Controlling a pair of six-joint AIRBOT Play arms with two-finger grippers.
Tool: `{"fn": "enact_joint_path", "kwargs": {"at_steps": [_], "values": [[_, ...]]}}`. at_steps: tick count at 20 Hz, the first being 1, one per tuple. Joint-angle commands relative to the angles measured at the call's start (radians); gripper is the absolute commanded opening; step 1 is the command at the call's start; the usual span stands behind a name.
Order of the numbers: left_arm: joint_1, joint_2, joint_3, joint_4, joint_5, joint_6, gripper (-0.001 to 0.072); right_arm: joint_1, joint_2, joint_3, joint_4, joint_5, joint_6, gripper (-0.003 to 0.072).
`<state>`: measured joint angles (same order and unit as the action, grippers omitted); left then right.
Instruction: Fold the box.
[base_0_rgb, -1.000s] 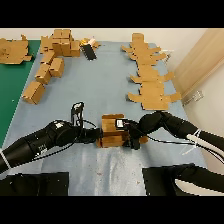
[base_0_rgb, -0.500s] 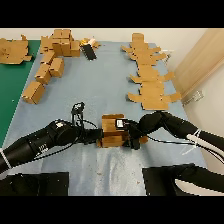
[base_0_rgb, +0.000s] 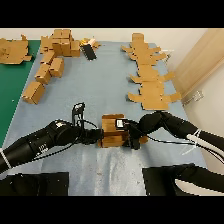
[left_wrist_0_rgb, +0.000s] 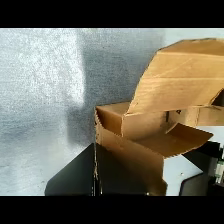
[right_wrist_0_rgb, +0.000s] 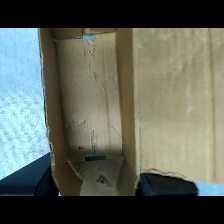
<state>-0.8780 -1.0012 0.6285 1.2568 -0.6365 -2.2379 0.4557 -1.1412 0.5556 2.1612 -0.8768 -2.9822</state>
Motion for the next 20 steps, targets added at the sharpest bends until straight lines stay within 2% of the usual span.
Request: {"fn": "enact_joint_path", "kwargs": {"at_steps": [1,2,8,12,14,20], "values": [[0.0,0.0,0.001,-0.001,0.006,0.02,0.0252,0.0,0.001,0.0,0.0,0.0,0.0,0.0504],[0.0,0.0,0.001,0.0,0.006,0.021,0.0336,0.0,0.001,0.0,0.0,0.0,0.0,0.0504],[0.001,0.0,0.002,-0.001,0.0,0.023,0.0338,0.0,0.001,0.0,0.0,0.0,0.0,0.0505],[0.037,0.0,0.03,-0.005,-0.107,0.023,0.0338,0.0,0.001,0.0,0.0,0.0,0.0,0.0504],[0.037,0.0,0.05,-0.006,-0.115,0.037,0.0339,0.0,0.001,0.0,0.0,0.0,0.0,0.0504],[0.036,-0.005,0.071,-0.142,-0.117,0.17,0.0339,0.0,0.001,0.0,0.0,0.0,0.0,0.0504]]}}
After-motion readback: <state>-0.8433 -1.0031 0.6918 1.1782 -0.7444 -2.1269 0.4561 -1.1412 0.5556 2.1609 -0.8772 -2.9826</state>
